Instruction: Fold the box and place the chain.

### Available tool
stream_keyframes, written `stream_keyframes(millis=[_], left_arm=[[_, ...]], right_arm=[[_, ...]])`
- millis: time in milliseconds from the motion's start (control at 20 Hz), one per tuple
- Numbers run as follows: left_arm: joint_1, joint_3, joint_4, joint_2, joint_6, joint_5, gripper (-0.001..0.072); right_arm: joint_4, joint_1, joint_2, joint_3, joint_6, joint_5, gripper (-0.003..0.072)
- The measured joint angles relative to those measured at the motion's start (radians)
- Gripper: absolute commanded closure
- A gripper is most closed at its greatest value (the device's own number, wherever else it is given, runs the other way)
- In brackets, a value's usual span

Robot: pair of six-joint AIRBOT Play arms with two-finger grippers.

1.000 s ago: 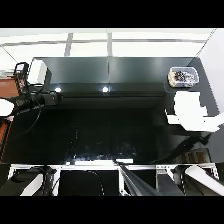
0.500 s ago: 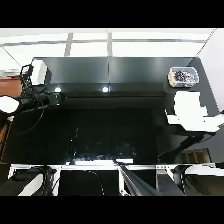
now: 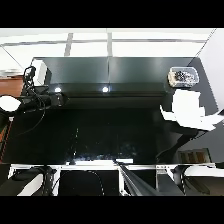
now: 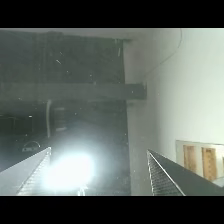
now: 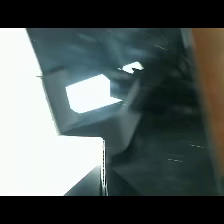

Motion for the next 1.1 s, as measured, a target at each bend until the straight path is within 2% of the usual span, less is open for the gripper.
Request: stream_keyframes(millis=[150,350,550,750,900,1100], left_arm=[[0.000,0.000,-0.001,0.000,0.000,-0.014,0.0004],[0.000,0.000,-0.003,-0.001,0.000,-0.012,0.0004],[0.000,0.000,-0.003,-0.003,0.000,-0.001,0.0004],[-0.001,0.002,-0.031,-0.026,0.006,-0.005,0.0006],[-0.004,0.033,-0.137,-0.113,0.081,-0.105,0.0005],[-0.016,0.117,-0.349,-0.312,0.211,-0.320,0.0006]], right_arm=[[0.164,0.030,0.127,-0.105,-0.025,-0.006,0.0676],[0.377,0.146,0.326,-0.356,-0.059,-0.094,0.0676],[0.616,0.402,0.525,-0.673,-0.122,-0.272,0.0676],[0.771,0.720,0.640,-0.894,-0.158,-0.496,0.0676],[0.845,0.923,0.668,-0.971,-0.166,-0.661,0.0676],[0.892,1.068,0.681,-1.004,-0.163,-0.789,0.0676]])
